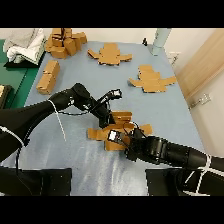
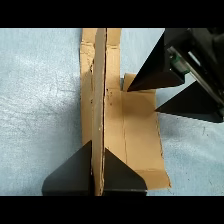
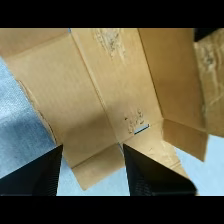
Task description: Fold the box.
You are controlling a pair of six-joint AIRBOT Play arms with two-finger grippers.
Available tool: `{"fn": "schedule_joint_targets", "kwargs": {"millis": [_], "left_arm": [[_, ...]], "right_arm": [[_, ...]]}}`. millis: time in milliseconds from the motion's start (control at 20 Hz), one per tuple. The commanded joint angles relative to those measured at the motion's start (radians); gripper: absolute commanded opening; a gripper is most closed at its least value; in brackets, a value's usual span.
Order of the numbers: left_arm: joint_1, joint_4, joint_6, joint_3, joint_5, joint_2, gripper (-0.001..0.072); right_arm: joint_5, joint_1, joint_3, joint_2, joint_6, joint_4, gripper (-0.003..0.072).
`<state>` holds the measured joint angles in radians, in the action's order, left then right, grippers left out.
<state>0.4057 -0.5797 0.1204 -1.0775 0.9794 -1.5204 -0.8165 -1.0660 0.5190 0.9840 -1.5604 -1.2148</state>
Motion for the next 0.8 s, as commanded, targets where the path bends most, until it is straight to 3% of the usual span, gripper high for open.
{"fn": "schedule_joint_targets", "kwargs": {"millis": [0,300,750], "left_arm": [[0.0,0.0,0.0,0.0,-0.001,-0.001,0.0014],[0.0,0.0,0.0,0.0,0.0,-0.001,0.0014],[0.0,0.0,0.0,0.0,-0.001,-0.001,0.0014]], "right_arm": [[-0.025,-0.004,0.001,-0.006,-0.003,-0.016,0.0562],[-0.074,-0.008,0.001,-0.087,-0.004,-0.039,0.0562],[-0.045,-0.008,0.0,-0.049,-0.011,-0.062,0.0562]]}}
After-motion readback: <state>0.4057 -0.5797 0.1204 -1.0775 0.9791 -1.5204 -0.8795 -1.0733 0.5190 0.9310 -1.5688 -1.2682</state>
